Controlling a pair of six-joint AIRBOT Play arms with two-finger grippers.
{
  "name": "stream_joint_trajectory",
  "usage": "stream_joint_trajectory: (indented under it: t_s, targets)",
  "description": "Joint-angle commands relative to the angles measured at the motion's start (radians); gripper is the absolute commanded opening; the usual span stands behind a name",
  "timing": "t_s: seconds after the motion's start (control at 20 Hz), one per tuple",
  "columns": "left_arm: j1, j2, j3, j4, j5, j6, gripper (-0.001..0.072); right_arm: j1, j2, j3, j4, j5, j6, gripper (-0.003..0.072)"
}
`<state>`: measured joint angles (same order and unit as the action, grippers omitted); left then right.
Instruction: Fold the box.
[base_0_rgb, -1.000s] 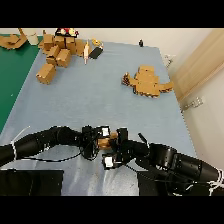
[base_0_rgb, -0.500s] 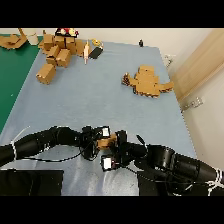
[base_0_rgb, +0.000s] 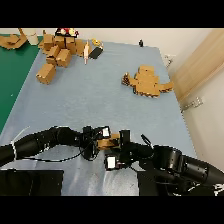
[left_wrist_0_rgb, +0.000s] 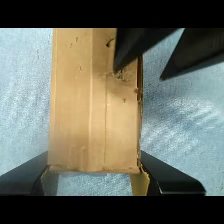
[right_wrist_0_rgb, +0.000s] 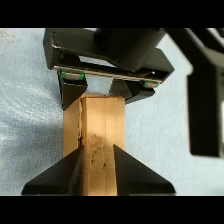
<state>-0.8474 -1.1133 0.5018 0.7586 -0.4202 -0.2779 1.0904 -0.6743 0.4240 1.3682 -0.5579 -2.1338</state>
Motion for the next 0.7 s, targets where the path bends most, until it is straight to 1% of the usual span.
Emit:
stream_joint_trajectory:
  t_s: [0.0, 0.05, 0.1, 0.15, 0.2, 0.25, 0.3, 0.35, 0.4, 0.5, 0.55, 0.65]
  targets:
    - [-0.001, -0.001, 0.000, 0.000, 0.002, -0.001, 0.0538, 0.000, 0.084, 0.001, 0.024, -0.192, 0.273, 0.0209]
    - [-0.001, -0.001, 0.000, 0.000, 0.002, -0.001, 0.0539, 0.000, 0.109, 0.001, 0.050, -0.278, 0.418, 0.0078]
    - [-0.001, -0.001, 0.000, 0.000, 0.002, -0.001, 0.0539, 0.000, 0.133, 0.000, 0.076, -0.361, 0.602, 0.0003]
    - [-0.001, -0.001, 0.000, 0.000, 0.002, -0.001, 0.0538, 0.000, 0.147, -0.003, 0.130, -0.408, 0.767, 0.0002]
    - [-0.001, -0.001, 0.000, 0.000, 0.002, -0.001, 0.0539, 0.000, 0.153, -0.011, 0.199, -0.423, 0.864, 0.0002]
    - [-0.001, -0.001, 0.000, 0.000, 0.001, -0.001, 0.0539, 0.000, 0.154, -0.034, 0.276, -0.408, 0.945, 0.0001]
    - [-0.001, -0.001, 0.000, 0.000, 0.001, -0.001, 0.0539, -0.003, 0.154, -0.071, 0.347, -0.367, 1.033, 0.0001]
    - [-0.001, -0.001, 0.000, 0.000, 0.002, -0.001, 0.0539, -0.016, 0.154, -0.126, 0.453, -0.297, 1.105, 0.0001]
    - [-0.001, -0.001, 0.000, 0.000, 0.002, -0.001, 0.0539, -0.035, 0.154, -0.180, 0.552, -0.209, 1.147, 0.0001]
    - [-0.001, -0.001, 0.000, 0.000, 0.002, -0.001, 0.0538, -0.096, 0.171, -0.257, 0.754, 0.018, 1.155, 0.0001]
    - [-0.001, -0.001, 0.000, 0.000, 0.002, -0.001, 0.0539, -0.122, 0.185, -0.264, 0.814, 0.119, 1.130, 0.0001]
    - [-0.001, -0.001, 0.000, 0.000, 0.001, -0.001, 0.0539, -0.146, 0.230, -0.258, 0.844, 0.284, 1.131, 0.0001]
